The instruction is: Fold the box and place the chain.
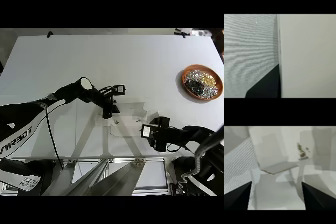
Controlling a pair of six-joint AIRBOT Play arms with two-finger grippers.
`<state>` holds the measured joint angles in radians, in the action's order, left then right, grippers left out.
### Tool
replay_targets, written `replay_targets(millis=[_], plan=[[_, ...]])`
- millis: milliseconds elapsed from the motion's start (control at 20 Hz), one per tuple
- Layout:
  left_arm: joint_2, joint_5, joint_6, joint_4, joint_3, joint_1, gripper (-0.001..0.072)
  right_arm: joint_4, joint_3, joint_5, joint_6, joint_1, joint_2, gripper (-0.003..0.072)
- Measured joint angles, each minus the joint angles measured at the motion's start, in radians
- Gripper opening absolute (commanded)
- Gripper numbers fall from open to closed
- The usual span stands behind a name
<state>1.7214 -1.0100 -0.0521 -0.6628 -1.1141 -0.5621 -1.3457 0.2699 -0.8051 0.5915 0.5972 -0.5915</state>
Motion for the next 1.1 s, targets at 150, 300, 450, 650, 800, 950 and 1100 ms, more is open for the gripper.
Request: replay_targets(millis=[150,300,450,650,800,950,1100], plan=[[0.000,0.000,0.000,0.000,0.000,0.000,0.0011,0.027,-0.038,0.080,-0.099,0.046,-0.034,0.0720],[0.000,0.000,0.000,0.000,0.000,0.000,0.0011,0.061,-0.054,0.200,-0.143,0.080,-0.069,0.0716],[0.000,0.000,0.000,0.000,0.000,0.000,0.0011,0.079,-0.060,0.301,-0.161,0.093,-0.119,0.0709],[0.000,0.000,0.000,0.000,0.000,0.000,0.0011,0.090,-0.061,0.389,-0.172,0.092,-0.140,0.0709],[0.000,0.000,0.000,0.000,0.000,0.000,0.0011,0.123,-0.059,0.424,-0.187,0.046,-0.132,0.0707],[0.000,0.000,0.000,0.000,0.000,0.000,0.0011,0.229,-0.048,0.438,-0.293,-0.010,-0.130,0.0707],[0.000,0.000,0.000,0.000,0.000,0.000,0.0011,0.376,-0.039,0.436,-0.462,-0.055,-0.129,0.0706]])
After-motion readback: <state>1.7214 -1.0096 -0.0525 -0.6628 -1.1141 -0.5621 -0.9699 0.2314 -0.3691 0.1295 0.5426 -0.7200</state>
